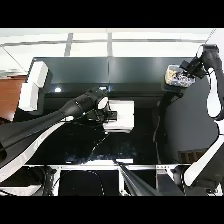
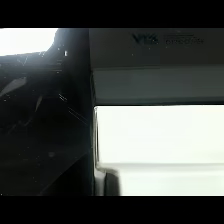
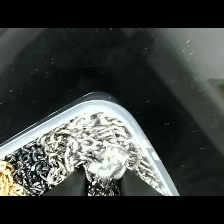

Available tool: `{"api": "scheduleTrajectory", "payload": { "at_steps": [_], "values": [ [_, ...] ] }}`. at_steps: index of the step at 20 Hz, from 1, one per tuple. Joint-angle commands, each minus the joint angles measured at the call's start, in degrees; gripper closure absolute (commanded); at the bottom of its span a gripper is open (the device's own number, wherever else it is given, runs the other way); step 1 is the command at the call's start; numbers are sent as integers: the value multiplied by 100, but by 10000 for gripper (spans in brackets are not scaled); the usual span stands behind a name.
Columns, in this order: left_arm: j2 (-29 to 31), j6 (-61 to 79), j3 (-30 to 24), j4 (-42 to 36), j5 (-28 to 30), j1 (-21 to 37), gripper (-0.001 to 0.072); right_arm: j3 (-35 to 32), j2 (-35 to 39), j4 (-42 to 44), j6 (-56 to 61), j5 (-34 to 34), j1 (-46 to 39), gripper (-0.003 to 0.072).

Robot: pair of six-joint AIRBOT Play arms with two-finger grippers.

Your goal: Fold the box and place the chain.

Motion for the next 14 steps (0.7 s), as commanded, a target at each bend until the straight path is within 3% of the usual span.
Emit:
{"api": "scheduleTrajectory", "payload": {
  "at_steps": [1, 7, 14],
  "values": [
    [-2, 0, 0, 2, 11, 4, 684, 35, 197, 70, -415, 111, -11, 671],
    [-2, 0, 0, 2, 11, 7, 683, 33, 2044, 876, -2385, 957, 76, 672],
    [-2, 0, 0, 17, 105, 9, 683, -304, 4575, 1980, -3056, 1180, 595, 674]
  ]
}}
